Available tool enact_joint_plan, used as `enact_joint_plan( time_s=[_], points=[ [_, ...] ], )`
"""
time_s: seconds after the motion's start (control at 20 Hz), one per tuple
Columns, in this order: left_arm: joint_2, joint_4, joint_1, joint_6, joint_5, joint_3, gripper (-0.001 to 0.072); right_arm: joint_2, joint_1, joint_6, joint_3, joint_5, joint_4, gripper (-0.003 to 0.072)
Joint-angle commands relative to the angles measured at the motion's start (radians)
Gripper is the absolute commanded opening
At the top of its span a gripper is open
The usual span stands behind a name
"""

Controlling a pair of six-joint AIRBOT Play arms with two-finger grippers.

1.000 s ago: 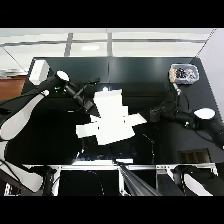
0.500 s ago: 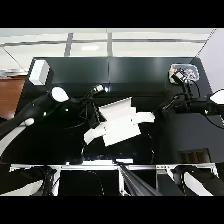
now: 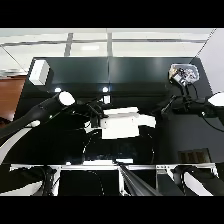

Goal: Fold the box and place the chain.

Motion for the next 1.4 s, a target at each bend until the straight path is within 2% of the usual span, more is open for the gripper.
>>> enact_joint_plan(
  time_s=[0.0,0.15,0.35,0.55,0.7,0.85,0.95,1.1,1.25,1.35],
  points=[
    [-0.08,0.004,-0.003,0.048,-0.051,0.047,0.0025,-0.001,0.001,-0.095,-0.064,-0.008,0.005,0.0708],
    [-0.126,0.006,-0.001,0.043,-0.08,0.046,0.0024,-0.001,0.01,-0.105,-0.138,-0.023,0.005,0.0708],
    [-0.146,0.006,-0.002,0.037,-0.08,0.046,0.0024,-0.001,0.11,-0.264,-0.208,-0.075,0.004,0.0708],
    [-0.146,0.006,-0.003,0.037,-0.081,0.046,0.0025,-0.008,0.224,-0.421,-0.217,-0.177,-0.006,0.0708],
    [-0.146,0.007,-0.002,0.037,-0.081,0.046,0.0024,-0.01,0.283,-0.477,-0.217,-0.178,-0.017,0.0708],
    [-0.146,0.007,-0.002,0.037,-0.081,0.046,0.0024,-0.01,0.329,-0.48,-0.217,-0.17,-0.113,0.0708],
    [-0.146,0.007,-0.002,0.037,-0.081,0.046,0.0024,-0.009,0.339,-0.479,-0.2,-0.161,-0.165,0.0708],
    [-0.146,0.007,-0.002,0.037,-0.081,0.046,0.0024,-0.005,0.339,-0.446,-0.116,-0.135,-0.241,0.0708],
    [-0.146,0.007,-0.002,0.037,-0.081,0.046,0.0024,-0.005,0.337,-0.446,-0.046,-0.121,-0.239,0.0708],
    [-0.146,0.007,-0.002,0.037,-0.08,0.046,0.0025,-0.006,0.337,-0.446,-0.043,-0.105,-0.238,0.0708]
  ],
)
